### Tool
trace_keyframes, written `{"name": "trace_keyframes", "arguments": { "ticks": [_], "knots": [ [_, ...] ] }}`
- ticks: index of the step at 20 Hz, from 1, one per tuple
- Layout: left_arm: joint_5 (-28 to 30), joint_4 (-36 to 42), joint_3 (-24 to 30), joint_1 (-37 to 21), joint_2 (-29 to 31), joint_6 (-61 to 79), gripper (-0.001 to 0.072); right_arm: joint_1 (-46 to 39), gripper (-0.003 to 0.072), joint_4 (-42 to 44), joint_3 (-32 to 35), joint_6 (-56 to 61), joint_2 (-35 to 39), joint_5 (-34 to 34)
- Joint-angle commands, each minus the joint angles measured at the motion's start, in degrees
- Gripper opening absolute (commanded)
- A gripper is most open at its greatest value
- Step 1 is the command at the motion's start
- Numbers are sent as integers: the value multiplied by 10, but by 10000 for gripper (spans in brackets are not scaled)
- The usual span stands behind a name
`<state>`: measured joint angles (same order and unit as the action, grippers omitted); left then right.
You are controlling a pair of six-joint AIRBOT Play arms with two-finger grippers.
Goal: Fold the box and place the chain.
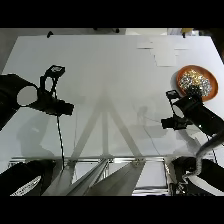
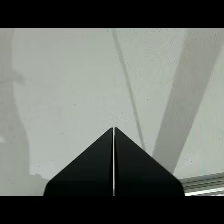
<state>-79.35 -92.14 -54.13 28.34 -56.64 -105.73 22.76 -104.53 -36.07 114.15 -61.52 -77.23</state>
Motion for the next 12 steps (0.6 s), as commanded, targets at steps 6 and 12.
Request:
{"name": "trace_keyframes", "arguments": {
  "ticks": [6,12],
  "knots": [
    [0,0,0,0,0,0,9,0,23,-1,0,0,0,14],
    [0,0,0,0,0,0,9,-3,23,-216,0,-20,0,-24]
  ]
}}
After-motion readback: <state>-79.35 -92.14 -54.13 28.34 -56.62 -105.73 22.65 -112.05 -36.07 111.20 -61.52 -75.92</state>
